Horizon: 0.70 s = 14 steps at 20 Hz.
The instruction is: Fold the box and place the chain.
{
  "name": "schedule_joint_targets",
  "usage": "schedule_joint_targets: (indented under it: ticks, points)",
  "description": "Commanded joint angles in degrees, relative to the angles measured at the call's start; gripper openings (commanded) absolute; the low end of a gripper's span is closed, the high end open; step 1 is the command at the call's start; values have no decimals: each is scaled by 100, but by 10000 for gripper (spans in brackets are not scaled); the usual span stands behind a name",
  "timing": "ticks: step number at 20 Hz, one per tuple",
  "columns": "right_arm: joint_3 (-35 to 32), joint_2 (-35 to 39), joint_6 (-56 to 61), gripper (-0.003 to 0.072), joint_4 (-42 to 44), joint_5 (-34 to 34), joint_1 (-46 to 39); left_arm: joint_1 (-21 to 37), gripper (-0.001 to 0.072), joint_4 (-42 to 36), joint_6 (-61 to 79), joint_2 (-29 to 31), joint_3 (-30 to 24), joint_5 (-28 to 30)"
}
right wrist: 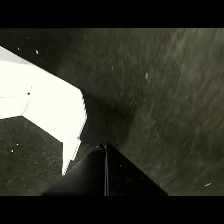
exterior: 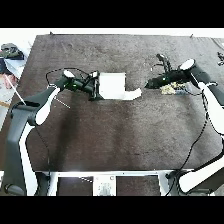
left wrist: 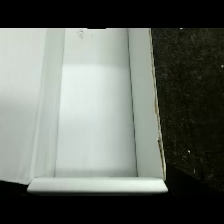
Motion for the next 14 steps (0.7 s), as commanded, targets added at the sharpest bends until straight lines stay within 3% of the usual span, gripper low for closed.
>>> schedule_joint_targets:
  ticks: [1, 5, 9, 10, 11, 12, 14]
  points:
    - [-424, -79, 302, -9, 354, -131, 31, -2, 134, 0, 2, 4, 7, 0]
    - [-955, -79, 197, -10, 739, -592, 258, -2, 134, 0, 2, 4, 7, 0]
    - [-1075, -79, -247, -10, 1600, -767, 450, -2, 134, 0, 2, 4, 7, 0]
    - [-1075, -79, -363, 47, 1897, -719, 466, -2, 134, 0, 2, 4, 4, 0]
    - [-1064, -72, -490, 188, 2107, -664, 466, -2, 134, 0, 2, 4, 7, 0]
    - [-1058, -52, -520, 231, 2258, -619, 466, -2, 134, 0, 2, 4, 7, 0]
    - [-1058, 24, -520, 233, 2317, -608, 466, -2, 134, 0, 4, 4, 4, 0]
